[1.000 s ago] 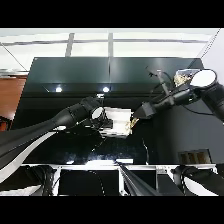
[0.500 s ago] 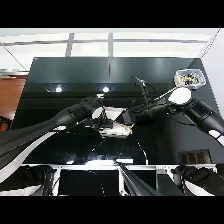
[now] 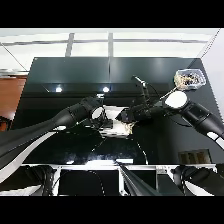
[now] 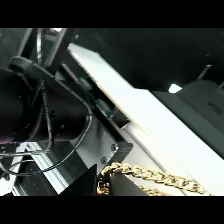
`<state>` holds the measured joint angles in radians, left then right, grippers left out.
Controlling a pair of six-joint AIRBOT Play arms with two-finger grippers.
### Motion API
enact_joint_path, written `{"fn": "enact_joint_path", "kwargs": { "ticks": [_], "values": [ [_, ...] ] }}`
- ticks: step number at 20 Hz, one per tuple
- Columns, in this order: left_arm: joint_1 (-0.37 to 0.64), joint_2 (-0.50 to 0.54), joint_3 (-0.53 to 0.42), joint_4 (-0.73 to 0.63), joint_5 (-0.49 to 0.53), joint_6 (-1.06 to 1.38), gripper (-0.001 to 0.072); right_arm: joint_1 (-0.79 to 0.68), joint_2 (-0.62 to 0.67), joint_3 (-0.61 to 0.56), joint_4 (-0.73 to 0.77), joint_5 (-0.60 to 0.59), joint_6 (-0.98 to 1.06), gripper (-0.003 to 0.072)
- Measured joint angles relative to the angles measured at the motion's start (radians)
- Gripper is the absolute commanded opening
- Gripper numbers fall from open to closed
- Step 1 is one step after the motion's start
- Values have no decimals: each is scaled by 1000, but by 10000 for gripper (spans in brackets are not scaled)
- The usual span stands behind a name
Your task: Fold the box and place the chain.
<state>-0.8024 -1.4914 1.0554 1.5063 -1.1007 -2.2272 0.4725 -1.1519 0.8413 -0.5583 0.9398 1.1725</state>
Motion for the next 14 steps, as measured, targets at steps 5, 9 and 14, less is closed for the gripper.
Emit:
{"fn": "enact_joint_path", "kwargs": {
  "ticks": [5, 9, 14],
  "values": [
    [0, 0, 0, 0, -2, 0, 34, -112, 51, 0, -17, 72, 8, 321],
    [0, 0, 0, 0, -2, 0, 34, -305, 164, -3, -140, 152, 32, 320],
    [0, 0, 0, 0, -3, 0, 34, -515, 187, -96, -648, -82, 414, 720]
  ]
}}
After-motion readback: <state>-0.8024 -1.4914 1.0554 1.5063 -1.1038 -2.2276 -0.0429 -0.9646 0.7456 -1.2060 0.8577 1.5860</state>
